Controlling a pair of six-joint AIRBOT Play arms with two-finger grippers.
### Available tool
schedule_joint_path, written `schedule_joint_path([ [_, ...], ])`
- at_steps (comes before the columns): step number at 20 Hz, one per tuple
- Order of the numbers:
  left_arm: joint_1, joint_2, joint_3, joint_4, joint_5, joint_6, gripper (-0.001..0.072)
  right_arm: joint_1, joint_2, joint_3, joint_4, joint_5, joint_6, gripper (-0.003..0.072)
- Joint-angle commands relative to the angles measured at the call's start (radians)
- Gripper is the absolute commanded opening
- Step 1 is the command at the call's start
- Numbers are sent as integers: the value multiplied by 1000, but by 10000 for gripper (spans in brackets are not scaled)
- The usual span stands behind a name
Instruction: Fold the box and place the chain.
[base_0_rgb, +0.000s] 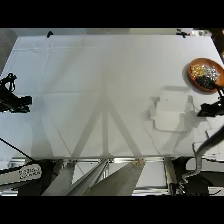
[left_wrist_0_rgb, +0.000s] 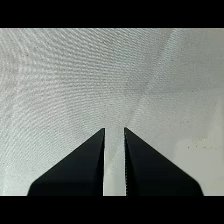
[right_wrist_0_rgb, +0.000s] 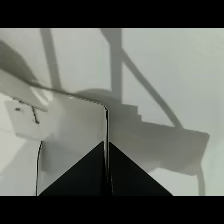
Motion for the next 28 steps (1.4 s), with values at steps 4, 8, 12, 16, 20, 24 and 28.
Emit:
schedule_joint_path([
  [4,1,0,0,0,0,0,135,256,0,0,271,101,-33,9],
  [8,1,0,0,0,0,0,135,466,22,-3,274,39,-5,8],
  [12,1,0,0,0,0,0,135,616,126,-3,223,-101,97,7],
  [16,1,0,0,0,0,0,135,650,201,-8,246,-73,208,8],
  [20,1,0,0,0,0,0,135,650,337,-189,330,-224,215,8],
  [24,1,0,0,0,0,0,135,650,512,-406,386,-309,229,9],
  [28,1,0,0,0,0,0,135,650,620,-478,381,-344,253,8],
])
